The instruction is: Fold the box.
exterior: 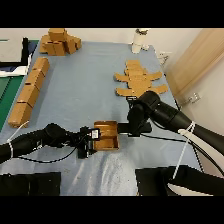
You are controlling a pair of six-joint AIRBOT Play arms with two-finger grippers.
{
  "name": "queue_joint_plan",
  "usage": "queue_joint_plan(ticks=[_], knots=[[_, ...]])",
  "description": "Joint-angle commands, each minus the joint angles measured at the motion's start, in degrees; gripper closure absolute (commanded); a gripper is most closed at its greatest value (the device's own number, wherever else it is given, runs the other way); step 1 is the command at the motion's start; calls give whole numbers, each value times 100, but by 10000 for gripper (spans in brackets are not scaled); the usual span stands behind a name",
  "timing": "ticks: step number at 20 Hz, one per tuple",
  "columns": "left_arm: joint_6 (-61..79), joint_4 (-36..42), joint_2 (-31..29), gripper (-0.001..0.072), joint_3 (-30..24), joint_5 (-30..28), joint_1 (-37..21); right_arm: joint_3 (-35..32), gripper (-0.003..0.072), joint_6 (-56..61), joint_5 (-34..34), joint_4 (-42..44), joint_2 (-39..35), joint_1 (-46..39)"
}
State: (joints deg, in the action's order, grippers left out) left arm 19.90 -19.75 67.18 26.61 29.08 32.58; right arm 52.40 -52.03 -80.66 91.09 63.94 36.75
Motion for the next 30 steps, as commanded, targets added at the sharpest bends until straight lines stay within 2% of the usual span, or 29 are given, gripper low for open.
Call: queue_joint_plan(ticks=[1,3,5,7,10,12,16,25,28,30], knots=[[0,0,-2,239,0,0,-4,-358,682,-2153,901,1290,173,-1427],[0,0,-2,238,0,-2,-4,-490,682,-4258,1333,2712,634,-2337],[0,0,-2,238,0,-2,-4,-472,682,-6371,1045,4638,1362,-2988],[0,0,-4,238,0,-2,-4,-341,682,-7567,568,5910,2037,-3202],[0,0,-2,238,0,-2,-4,-59,682,-7991,166,6072,2516,-3134],[0,0,-2,238,0,-4,-4,-46,682,-8658,-190,6172,2439,-2979],[0,0,-4,238,0,-4,-4,-175,681,-8926,-179,6126,1993,-2312],[0,0,-4,238,0,-2,-4,-1379,681,-9165,1578,5707,168,-1362],[0,0,-2,238,0,-2,-4,-1891,681,-9401,2520,5543,-588,-804],[0,0,-2,238,0,-2,-4,-2175,680,-9444,3259,5134,-1126,-374]])
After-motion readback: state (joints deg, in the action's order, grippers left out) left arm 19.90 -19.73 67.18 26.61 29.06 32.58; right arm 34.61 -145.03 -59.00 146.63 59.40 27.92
